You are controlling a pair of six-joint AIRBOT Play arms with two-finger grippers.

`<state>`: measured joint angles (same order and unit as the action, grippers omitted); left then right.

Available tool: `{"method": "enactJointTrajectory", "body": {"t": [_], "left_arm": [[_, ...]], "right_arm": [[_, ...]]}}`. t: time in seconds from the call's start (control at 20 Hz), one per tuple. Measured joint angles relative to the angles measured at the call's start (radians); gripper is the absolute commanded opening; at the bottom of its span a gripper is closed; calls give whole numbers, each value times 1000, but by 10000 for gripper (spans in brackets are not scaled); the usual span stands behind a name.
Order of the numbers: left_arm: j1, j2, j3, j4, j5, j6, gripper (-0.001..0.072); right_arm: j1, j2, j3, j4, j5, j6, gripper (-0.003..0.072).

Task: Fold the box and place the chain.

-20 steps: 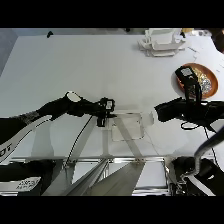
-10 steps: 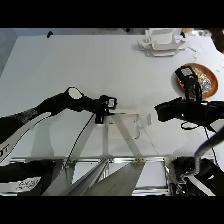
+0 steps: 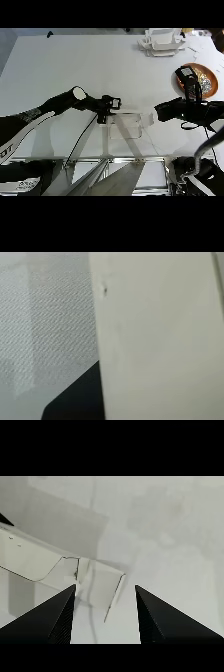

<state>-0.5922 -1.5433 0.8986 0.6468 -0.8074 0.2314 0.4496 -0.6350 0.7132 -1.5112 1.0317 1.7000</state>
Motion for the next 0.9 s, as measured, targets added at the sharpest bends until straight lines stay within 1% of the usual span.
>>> {"method": "enactJointTrajectory", "body": {"t": [0.5, 0.55, 0.6, 0.65, 0.7, 0.75, 0.8, 0.85, 0.9], "left_arm": [[-6, -6, 1, 11, 17, -22, 12], [-6, -6, 1, 12, 17, -23, 12], [-6, -6, 1, 12, 18, -23, 12], [-6, -6, 1, 12, 18, -23, 12], [-6, -6, 1, 13, 18, -23, 12], [-6, -6, 1, 13, 18, -23, 12], [-6, -6, 1, 13, 18, -23, 12], [-6, -6, 1, 13, 18, -23, 12], [-6, -6, 1, 13, 18, -23, 12]], "right_arm": [[0, 0, 0, 0, 1, -5, 409], [0, 0, 0, 0, 1, -5, 406], [0, 0, 0, 0, 1, -6, 386], [0, 0, 0, 0, 2, -6, 327], [0, 0, 0, 0, 3, -11, 232], [0, 0, 0, 1, 8, -18, 154], [0, 0, 0, 7, 18, -26, 142], [0, 0, 0, 12, 29, -36, 65], [0, 0, 0, 19, 45, -48, 11]]}}
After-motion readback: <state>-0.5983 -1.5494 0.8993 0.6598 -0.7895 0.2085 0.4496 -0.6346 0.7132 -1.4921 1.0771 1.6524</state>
